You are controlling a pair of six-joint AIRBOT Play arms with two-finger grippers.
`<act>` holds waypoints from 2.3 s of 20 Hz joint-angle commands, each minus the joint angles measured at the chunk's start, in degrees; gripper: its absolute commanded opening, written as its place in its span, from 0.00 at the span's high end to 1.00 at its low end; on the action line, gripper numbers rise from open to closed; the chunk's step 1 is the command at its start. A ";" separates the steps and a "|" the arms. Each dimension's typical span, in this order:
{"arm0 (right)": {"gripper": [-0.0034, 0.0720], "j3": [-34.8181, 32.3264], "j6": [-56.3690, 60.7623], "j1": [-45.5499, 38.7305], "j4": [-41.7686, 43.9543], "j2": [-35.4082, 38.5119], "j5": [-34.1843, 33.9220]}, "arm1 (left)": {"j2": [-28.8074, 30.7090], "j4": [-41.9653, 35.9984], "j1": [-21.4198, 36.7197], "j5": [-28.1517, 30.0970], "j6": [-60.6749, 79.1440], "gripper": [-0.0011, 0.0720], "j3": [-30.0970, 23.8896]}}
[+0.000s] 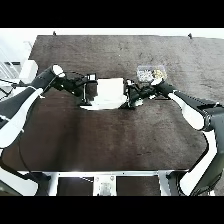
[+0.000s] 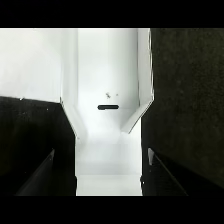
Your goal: Fold the box and place the chain.
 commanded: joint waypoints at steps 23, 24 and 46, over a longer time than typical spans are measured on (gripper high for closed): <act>0.21 -0.02 0.02 -0.02 0.00 -0.02 0.00 | -4.85 -6.40 -1.09 3.30 3.78 0.15 -0.57; 0.21 -0.02 0.02 -0.02 0.00 -0.02 0.00 | -4.85 -6.51 -1.09 2.91 4.48 0.39 -0.57; 0.21 -0.02 0.02 -0.02 0.00 -0.02 0.00 | -4.98 -15.41 -4.28 4.22 9.73 0.48 -0.87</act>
